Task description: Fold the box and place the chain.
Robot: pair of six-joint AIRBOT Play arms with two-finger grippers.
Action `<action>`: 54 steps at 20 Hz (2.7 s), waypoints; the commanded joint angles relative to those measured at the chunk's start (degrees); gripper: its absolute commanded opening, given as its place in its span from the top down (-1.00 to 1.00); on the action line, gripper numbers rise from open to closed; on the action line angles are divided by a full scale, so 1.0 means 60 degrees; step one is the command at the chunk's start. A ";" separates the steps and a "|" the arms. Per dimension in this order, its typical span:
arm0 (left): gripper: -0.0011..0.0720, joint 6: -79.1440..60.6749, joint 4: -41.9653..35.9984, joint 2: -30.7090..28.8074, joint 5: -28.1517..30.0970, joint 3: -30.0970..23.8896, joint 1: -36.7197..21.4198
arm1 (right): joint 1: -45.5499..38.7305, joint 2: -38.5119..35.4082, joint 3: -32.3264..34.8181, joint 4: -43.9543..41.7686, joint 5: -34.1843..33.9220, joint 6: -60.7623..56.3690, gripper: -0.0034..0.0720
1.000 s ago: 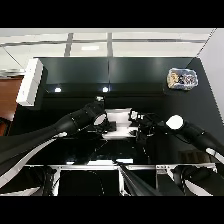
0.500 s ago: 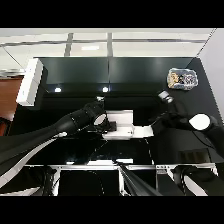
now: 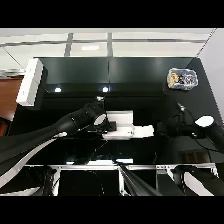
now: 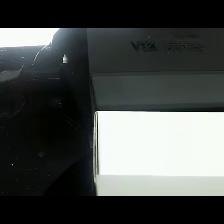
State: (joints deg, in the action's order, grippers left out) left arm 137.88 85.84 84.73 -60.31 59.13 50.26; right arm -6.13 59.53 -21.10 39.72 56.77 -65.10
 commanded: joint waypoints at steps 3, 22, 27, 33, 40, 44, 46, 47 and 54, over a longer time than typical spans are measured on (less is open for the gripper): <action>0.90 -0.0011 0.0004 0.0000 0.0015 -0.0004 -0.0007 | 0.1180 0.1614 0.0025 -0.2626 0.0594 0.1650 0.88; 0.90 -0.0015 0.0036 0.0000 -0.0022 -0.0004 -0.0011 | 0.1344 0.1628 -0.1603 -0.1792 0.2335 0.1588 -0.85; 0.90 -0.0018 0.0036 0.0000 -0.0022 -0.0004 -0.0007 | 0.1774 0.1621 -0.1621 -0.2291 0.2167 0.1555 -0.42; 0.90 -0.0018 0.0033 0.0000 -0.0025 -0.0004 -0.0007 | 0.2914 0.1617 -0.2539 -0.1475 0.1293 0.0357 -0.06; 0.90 -0.0018 0.0033 0.0000 -0.0044 -0.0004 -0.0007 | 0.4896 0.1614 -0.3730 0.1464 0.0521 -0.3293 -0.06; 0.90 -0.0015 0.0033 0.0000 -0.0036 -0.0004 -0.0007 | 0.6433 0.1628 -0.4182 0.4098 0.0015 -0.5861 -0.06; 0.89 -0.0015 0.0040 0.0000 -0.0029 -0.0004 -0.0007 | 0.6961 0.1701 -0.4226 0.5133 -0.0160 -0.7074 -0.06; 0.89 -0.0015 0.0040 0.0000 -0.0025 -0.0004 -0.0011 | 0.7155 0.1781 -0.4262 0.5519 -0.0142 -0.7584 -0.06; 0.90 -0.0018 0.0040 0.0000 -0.0025 -0.0004 -0.0011 | 0.8051 0.2568 -0.5249 0.7497 0.0211 -0.9788 0.05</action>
State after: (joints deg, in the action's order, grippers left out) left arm 137.82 86.04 84.73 -60.49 59.13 50.24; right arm 40.07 73.03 -50.09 78.78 56.86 -117.40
